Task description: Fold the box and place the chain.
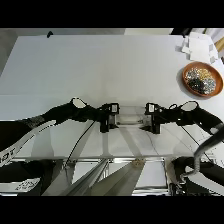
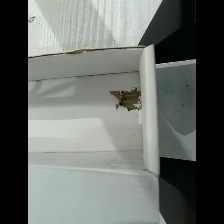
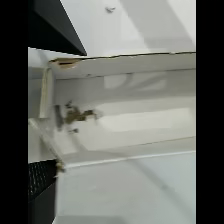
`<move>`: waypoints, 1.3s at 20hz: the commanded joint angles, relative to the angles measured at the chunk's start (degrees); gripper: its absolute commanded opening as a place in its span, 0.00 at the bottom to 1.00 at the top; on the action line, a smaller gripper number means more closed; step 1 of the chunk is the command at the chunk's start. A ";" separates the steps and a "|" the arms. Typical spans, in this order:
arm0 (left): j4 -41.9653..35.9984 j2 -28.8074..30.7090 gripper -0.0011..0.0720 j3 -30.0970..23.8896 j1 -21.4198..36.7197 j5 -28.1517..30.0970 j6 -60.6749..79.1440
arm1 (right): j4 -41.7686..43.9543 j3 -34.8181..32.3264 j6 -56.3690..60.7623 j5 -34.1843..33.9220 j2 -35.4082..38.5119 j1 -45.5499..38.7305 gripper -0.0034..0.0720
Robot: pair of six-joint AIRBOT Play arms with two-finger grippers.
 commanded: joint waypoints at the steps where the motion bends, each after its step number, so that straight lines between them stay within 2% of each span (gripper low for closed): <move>1: -0.04 0.02 0.20 -0.02 0.04 -0.26 -0.04 | -12.17 0.00 10.93 -1.05 3.91 0.00 0.97; 5: -0.04 0.02 0.20 -0.02 0.04 -0.42 -0.04 | -20.83 0.00 18.82 -1.22 9.01 -0.02 0.95; 12: -0.04 0.02 0.20 -0.02 0.04 -0.70 -0.04 | -21.40 0.00 25.14 0.22 17.18 0.00 0.90; 13: -0.04 0.02 0.20 -0.02 0.04 -0.70 -0.04 | -20.81 0.00 25.14 0.79 18.01 0.00 0.84; 14: -0.04 0.02 0.20 -0.02 0.04 -0.70 -0.04 | -19.26 0.00 25.05 1.27 18.67 0.00 0.70; 18: -0.04 0.02 0.20 -0.02 0.04 -0.70 -0.04 | -11.30 0.00 24.33 1.75 19.34 0.04 0.41; 20: -0.04 0.02 0.20 -0.02 0.04 -0.70 -0.04 | -7.39 0.00 22.16 1.88 19.34 0.04 0.30; 23: -0.04 0.02 0.20 -0.02 0.04 -0.68 -0.04 | 1.20 0.00 18.60 1.99 19.32 0.07 0.06; 26: -0.04 0.02 0.20 -0.02 0.04 -0.70 -0.04 | 12.87 0.00 15.06 0.15 19.28 0.07 0.06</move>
